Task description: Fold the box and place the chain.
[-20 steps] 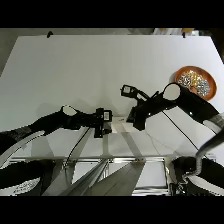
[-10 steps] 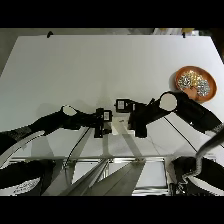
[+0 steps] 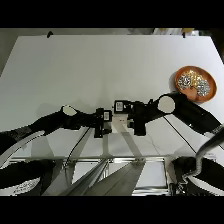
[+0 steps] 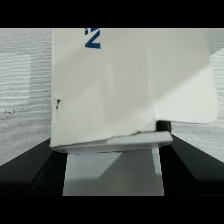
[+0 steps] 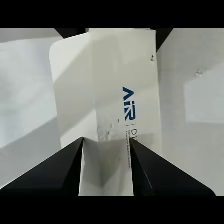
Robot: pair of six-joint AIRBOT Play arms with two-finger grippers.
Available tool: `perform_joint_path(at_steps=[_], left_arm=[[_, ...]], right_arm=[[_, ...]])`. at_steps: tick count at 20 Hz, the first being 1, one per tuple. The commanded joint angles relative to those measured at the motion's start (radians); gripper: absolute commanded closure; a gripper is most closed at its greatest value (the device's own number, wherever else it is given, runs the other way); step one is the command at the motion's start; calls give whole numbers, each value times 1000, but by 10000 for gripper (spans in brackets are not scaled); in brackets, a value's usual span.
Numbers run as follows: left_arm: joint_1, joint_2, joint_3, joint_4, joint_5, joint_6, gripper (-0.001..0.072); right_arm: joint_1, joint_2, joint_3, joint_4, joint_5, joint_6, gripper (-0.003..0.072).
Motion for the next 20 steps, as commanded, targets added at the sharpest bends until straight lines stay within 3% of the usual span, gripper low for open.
perform_joint_path(at_steps=[1, 5, 8, 10, 20], left_arm=[[0, 0, 0, 0, 0, 0, 567], [0, 0, 0, 0, 0, 0, 567], [0, 0, 0, 0, 0, 0, 567], [0, 0, 0, 0, 0, 0, 567], [0, 0, 0, 0, 0, 0, 567]], right_arm=[[1, 1, 0, -27, -30, -1, 378], [1, 1, 0, -29, -39, 0, 469], [1, 1, 0, -30, -39, 4, 471], [1, 1, 0, -30, -39, 3, 540], [1, -4, -2, -28, -36, 11, 528]])
